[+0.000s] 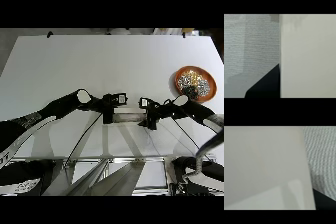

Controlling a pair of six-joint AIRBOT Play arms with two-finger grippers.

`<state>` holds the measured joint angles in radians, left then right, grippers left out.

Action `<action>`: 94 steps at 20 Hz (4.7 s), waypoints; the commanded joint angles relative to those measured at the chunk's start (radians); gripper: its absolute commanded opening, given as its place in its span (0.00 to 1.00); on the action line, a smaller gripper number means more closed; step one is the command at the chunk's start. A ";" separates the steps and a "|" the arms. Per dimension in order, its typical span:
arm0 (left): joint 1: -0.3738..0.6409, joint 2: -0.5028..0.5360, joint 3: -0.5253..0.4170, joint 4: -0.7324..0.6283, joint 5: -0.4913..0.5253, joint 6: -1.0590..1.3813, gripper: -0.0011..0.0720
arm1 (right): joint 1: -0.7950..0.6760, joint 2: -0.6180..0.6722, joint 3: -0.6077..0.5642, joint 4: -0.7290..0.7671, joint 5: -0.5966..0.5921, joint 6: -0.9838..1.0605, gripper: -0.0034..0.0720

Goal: Fold the box and place the chain.

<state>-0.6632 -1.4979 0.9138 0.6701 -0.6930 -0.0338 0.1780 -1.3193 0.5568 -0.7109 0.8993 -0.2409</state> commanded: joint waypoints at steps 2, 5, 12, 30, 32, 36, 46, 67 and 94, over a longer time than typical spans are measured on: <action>0.001 0.000 0.000 0.000 0.000 0.000 0.03 | 0.001 0.000 -0.001 -0.003 0.018 0.000 0.44; 0.001 0.000 0.000 0.000 0.000 0.000 0.03 | 0.001 0.000 -0.001 -0.003 0.025 -0.005 0.44; 0.001 0.000 0.000 0.000 0.000 0.000 0.03 | 0.002 0.000 -0.001 -0.002 0.024 -0.113 0.60; 0.001 0.000 0.000 0.000 0.000 0.000 0.03 | 0.002 0.000 0.000 -0.003 0.051 -0.092 0.34; 0.001 0.000 0.000 0.000 0.000 0.000 0.03 | 0.002 0.000 -0.001 -0.003 0.054 -0.092 0.34; 0.001 0.000 0.000 0.000 0.000 0.000 0.03 | 0.002 0.000 0.000 -0.003 0.053 -0.093 0.34; 0.001 0.000 0.000 0.000 0.000 0.000 0.03 | 0.002 0.000 0.000 -0.002 0.053 -0.093 0.34; 0.001 0.000 0.000 0.000 0.001 0.000 0.03 | -0.102 0.053 0.000 0.013 0.036 -0.112 0.97; 0.001 0.000 0.000 0.000 0.001 0.000 0.03 | -0.035 -0.008 0.000 0.024 0.026 -0.127 0.89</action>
<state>-0.6632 -1.4979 0.9138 0.6701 -0.6926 -0.0334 0.1421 -1.3262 0.5568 -0.6914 0.9131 -0.3695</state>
